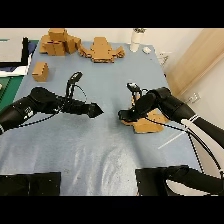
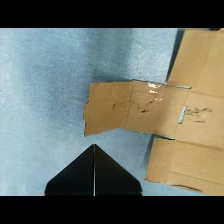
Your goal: Fold the box.
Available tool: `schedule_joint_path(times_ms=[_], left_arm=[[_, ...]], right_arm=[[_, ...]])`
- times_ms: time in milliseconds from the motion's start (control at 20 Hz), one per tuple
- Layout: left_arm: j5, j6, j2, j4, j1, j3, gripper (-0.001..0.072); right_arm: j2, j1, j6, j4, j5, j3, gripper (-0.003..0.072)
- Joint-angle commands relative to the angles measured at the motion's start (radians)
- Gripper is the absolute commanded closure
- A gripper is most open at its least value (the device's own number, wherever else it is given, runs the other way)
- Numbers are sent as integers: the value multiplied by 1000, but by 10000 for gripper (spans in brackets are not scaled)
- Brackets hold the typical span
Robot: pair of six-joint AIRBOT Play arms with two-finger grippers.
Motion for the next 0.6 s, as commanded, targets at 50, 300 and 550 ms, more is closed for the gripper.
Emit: schedule_joint_path(times_ms=[50, 300, 550], left_arm=[[36, 0, 0, 0, 1, 1, 6], [55, 0, 0, 0, 0, 1, 7], [54, 0, 0, 0, 0, 1, 7]], right_arm=[[-2, 1, 1, 3, 21, 1, 682], [-39, 1, 1, 38, 18, 0, 683], [-71, 0, 0, 27, 44, 2, 682]])
